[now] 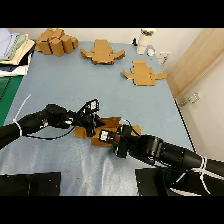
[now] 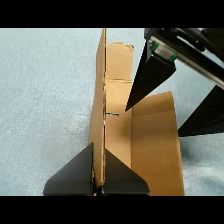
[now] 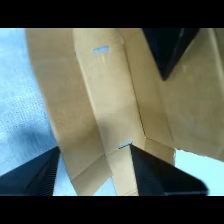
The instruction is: Fold the box.
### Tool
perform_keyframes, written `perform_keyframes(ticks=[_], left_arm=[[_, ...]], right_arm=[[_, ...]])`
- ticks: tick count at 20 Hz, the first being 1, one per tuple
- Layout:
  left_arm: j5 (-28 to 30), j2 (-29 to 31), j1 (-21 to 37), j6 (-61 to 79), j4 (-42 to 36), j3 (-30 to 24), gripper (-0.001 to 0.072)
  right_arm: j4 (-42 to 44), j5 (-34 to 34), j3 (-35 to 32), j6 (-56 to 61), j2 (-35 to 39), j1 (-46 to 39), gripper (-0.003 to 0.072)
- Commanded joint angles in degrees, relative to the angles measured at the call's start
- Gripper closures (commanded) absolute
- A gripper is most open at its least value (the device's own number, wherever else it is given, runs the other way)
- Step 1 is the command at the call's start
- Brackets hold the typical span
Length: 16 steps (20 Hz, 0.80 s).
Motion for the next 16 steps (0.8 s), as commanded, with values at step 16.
perform_keyframes(ticks=[16], left_arm=[[0.02,0.04,0.00,0.00,0.00,0.02,0.0696]], right_arm=[[6.12,-0.42,1.88,-5.09,3.10,-9.03,-0.0034]])
